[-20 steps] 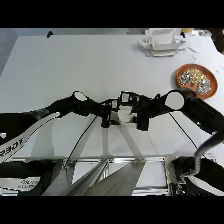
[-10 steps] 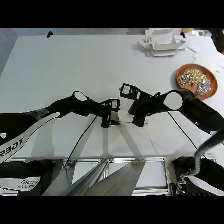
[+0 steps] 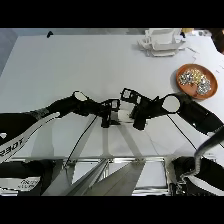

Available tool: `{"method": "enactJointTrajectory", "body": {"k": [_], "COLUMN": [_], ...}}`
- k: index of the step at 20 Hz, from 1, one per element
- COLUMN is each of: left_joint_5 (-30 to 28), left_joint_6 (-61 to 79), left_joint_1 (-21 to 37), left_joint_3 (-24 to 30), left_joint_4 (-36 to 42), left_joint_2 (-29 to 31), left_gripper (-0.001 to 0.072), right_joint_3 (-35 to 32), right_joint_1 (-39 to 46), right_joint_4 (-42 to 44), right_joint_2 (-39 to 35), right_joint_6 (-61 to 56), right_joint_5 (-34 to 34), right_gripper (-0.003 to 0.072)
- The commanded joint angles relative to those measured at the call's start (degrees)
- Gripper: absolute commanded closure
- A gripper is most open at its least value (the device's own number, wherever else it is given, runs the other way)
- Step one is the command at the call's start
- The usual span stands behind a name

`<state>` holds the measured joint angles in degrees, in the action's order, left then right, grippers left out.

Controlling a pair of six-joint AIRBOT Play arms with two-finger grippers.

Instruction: Fold the box and place the chain.

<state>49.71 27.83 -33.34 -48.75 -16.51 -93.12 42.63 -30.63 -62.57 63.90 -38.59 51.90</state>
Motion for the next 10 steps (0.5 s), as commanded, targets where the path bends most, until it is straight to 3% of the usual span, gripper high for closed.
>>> {"method": "enactJointTrajectory", "body": {"k": [1,10], "left_joint_5": [0.02,0.02], "left_joint_6": [0.0,0.0], "left_joint_1": [0.04,0.04], "left_joint_3": [-0.02,-0.02], "left_joint_4": [0.0,0.0], "left_joint_2": [0.0,0.0], "left_gripper": [0.0625,0.0625], "right_joint_3": [-0.79,-4.09], "right_joint_1": [-0.02,-0.02], "right_joint_4": [-0.13,0.04], "right_joint_2": [0.04,0.04], "right_joint_6": [0.04,0.02], "right_joint_5": [0.66,-0.11], "right_gripper": [0.0668,0.0668]}}
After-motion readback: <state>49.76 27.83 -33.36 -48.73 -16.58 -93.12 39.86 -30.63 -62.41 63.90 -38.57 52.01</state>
